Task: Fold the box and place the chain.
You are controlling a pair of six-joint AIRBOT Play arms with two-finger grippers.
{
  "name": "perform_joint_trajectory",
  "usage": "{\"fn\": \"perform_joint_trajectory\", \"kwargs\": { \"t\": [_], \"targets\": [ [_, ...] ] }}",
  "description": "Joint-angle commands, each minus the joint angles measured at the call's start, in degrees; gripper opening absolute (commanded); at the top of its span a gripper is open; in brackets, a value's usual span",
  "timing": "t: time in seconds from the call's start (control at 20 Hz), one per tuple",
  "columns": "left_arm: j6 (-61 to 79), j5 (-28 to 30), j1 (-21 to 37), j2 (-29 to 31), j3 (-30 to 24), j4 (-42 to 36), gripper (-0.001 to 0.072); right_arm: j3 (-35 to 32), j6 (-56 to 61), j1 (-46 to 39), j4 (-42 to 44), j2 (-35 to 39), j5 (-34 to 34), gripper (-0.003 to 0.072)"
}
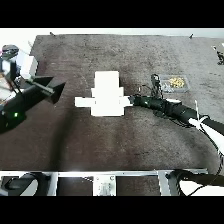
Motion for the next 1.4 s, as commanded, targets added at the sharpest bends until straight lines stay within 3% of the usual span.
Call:
{"fn": "perform_joint_trajectory", "kwargs": {
  "t": [0.0,0.15,0.3,0.4,0.7,0.8,1.0,1.35],
  "targets": [
    [-0.1,-10.6,0.0,-15.4,11.4,0.8,0.0593,0.0,-0.8,0.0,0.4,-0.9,0.4,0.0009],
    [-2.4,-18.9,0.0,-28.2,22.3,3.6,0.0593,0.0,-1.1,0.0,0.5,-2.0,0.7,0.0009],
    [-13.6,-24.1,-1.5,-40.3,35.1,14.9,0.0594,0.0,-2.7,0.0,1.5,-2.0,1.0,0.0009],
    [-17.6,-28.9,-3.1,-47.0,42.6,18.5,0.0594,0.0,-2.7,0.0,1.3,-2.0,1.0,0.0009],
    [-28.5,-33.9,-5.1,-60.8,58.3,26.3,0.0594,0.0,-3.7,0.0,1.3,-2.0,1.0,0.001],
    [-30.2,-38.1,-5.5,-64.6,62.4,26.4,0.0594,0.0,-3.8,0.0,1.3,-2.0,1.0,0.001],
    [-32.8,-41.4,-7.4,-70.9,68.9,26.5,0.0595,0.0,-3.8,0.0,1.3,-2.0,1.0,0.001],
    [-35.8,-44.5,-7.8,-75.3,71.1,28.0,0.0595,0.0,-4.2,-0.1,1.3,-1.9,1.0,0.0009]
  ]
}}
